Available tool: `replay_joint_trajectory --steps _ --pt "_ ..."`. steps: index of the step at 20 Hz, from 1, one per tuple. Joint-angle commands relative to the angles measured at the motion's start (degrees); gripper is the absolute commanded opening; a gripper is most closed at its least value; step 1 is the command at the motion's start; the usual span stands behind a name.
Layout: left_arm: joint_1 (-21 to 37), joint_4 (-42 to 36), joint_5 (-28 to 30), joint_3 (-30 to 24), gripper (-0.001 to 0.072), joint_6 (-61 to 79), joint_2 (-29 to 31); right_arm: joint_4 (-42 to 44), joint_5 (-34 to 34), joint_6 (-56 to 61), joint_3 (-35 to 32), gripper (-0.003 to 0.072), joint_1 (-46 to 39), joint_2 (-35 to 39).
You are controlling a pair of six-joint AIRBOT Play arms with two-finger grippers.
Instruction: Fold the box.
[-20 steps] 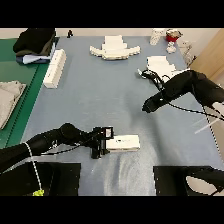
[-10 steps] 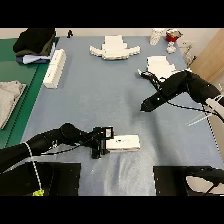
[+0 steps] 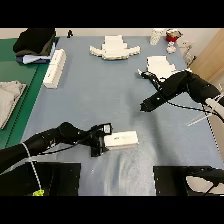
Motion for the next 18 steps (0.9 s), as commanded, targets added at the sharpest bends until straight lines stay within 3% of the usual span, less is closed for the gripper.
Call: replay_joint_trajectory --steps 1,5,7,10,13,15,18 --pt "5.97 9.55 0.02 0.13 0.0465 -17.57 6.03 0.00 0.02 0.11 0.04 0.0006 0.00 -0.04" --pt "21.70 33.92 -1.03 0.35 0.0465 -48.11 15.26 0.00 0.02 0.09 0.04 0.0006 0.00 -0.04" --pt "32.54 43.25 -3.26 1.01 0.0465 -54.14 16.52 0.02 0.02 0.11 0.04 0.0006 0.00 -0.04" --pt "47.95 45.40 -5.14 2.86 0.0465 -54.05 15.21 0.00 0.02 0.11 0.02 0.0006 0.00 -0.04" --pt "58.77 45.40 -4.57 5.88 0.0465 -53.40 11.65 0.00 0.02 0.11 0.02 0.0006 0.00 -0.04" --pt "61.86 45.33 -3.56 8.33 0.0465 -53.42 7.52 0.00 0.02 0.11 0.04 0.0006 0.00 -0.04" --pt "60.72 44.87 -2.69 13.18 0.0465 -53.40 0.11 0.00 0.02 0.11 0.04 0.0006 0.00 -0.04"
